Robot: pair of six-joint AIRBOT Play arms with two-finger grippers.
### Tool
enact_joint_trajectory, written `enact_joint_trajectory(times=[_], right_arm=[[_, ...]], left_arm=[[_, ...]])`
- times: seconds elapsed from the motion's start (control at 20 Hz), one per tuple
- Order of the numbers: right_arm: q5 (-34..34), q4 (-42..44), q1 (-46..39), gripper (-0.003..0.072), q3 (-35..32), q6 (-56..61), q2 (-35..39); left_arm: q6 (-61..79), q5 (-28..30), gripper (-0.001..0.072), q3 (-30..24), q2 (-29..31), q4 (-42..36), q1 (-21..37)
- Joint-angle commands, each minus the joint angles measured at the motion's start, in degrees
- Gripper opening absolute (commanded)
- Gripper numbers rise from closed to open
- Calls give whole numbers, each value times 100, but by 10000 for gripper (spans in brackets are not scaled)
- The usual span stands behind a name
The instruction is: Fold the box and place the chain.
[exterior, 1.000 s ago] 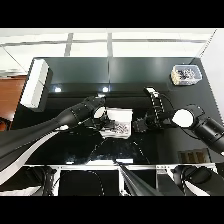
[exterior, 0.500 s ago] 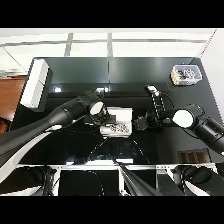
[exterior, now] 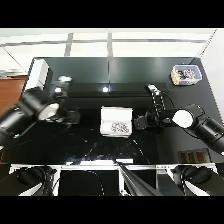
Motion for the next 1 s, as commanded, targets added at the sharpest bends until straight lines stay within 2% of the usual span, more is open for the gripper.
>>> enact_joint_trajectory(times=[0.0, 0.05, 0.1, 0.2, 0.25, 0.3, 0.35, 0.4, 0.65, 0.8, 0.95], right_arm=[[-15, 22, 0, 324, -2, 46, 2], [-13, 22, 0, 324, -2, 118, 2], [-15, 28, 0, 324, -2, 138, 2], [-15, 48, 0, 324, -2, 179, 2], [-15, 48, 0, 324, -2, 234, 2], [-15, 57, 0, 324, -2, 243, 2], [-13, 57, 0, 324, -2, 243, 2], [-7, 61, 0, 324, -2, 269, 2], [131, 61, 0, 324, -2, 514, 2], [127, 59, 0, 324, -2, 535, 2], [129, 57, 0, 324, -2, 535, 2]], left_arm=[[520, 417, 433, -1165, 686, -413, 1032], [1209, 785, 434, -1493, 710, -1102, 1281], [2522, 1209, 435, -1818, 678, -2236, 1550], [5058, 1530, 436, -2258, 531, -4489, 2011], [6022, 1596, 448, -2358, 442, -5202, 2146], [6736, 1679, 542, -2380, 326, -5652, 2203], [7235, 1792, 688, -2378, 216, -5882, 2201], [7753, 1827, 714, -2376, 105, -6037, 2197], [11219, 1827, 714, -2310, -33, -6098, 2190], [11868, 2275, 715, -2229, -57, -6122, 2076], [12172, 2575, 715, -2142, -304, -6505, 1895]])
